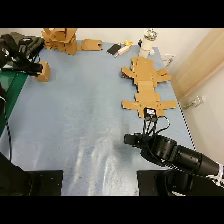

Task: Fold the box.

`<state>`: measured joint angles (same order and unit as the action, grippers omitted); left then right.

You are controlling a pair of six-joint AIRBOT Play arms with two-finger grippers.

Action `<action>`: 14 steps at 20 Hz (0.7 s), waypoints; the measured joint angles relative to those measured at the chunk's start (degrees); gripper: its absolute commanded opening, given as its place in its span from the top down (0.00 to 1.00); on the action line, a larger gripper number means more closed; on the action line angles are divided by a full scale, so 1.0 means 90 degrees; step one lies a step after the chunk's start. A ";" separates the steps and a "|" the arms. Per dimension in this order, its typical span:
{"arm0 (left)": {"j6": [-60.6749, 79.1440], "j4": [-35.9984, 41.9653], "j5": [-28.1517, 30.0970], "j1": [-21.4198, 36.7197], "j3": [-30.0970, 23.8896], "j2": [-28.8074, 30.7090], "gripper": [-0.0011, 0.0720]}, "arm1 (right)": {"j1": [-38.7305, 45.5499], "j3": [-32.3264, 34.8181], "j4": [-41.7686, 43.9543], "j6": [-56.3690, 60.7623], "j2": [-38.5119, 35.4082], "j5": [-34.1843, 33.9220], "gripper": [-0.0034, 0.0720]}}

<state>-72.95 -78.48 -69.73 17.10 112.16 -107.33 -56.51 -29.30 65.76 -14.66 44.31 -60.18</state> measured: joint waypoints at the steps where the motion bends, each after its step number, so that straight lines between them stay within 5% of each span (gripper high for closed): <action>1: -0.0010 0.0226 -0.0206 -0.0034 -0.0002 0.0131 0.98 | 0.0066 -0.0005 0.0029 -0.0046 0.0000 0.0039 0.95; 7: 0.0223 0.1027 -0.0750 -0.1202 -0.1059 0.1479 0.98 | 0.1727 -0.0673 0.1214 -0.1894 0.0265 0.0493 0.95; 14: -0.0039 0.1042 0.0231 -0.3245 -0.4204 0.3364 0.98 | 0.3101 -0.2645 0.3116 -0.4736 0.2108 0.0602 0.95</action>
<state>-73.30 -69.10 -67.66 -12.10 74.32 -77.06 -28.60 -53.10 93.80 -57.28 63.29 -54.76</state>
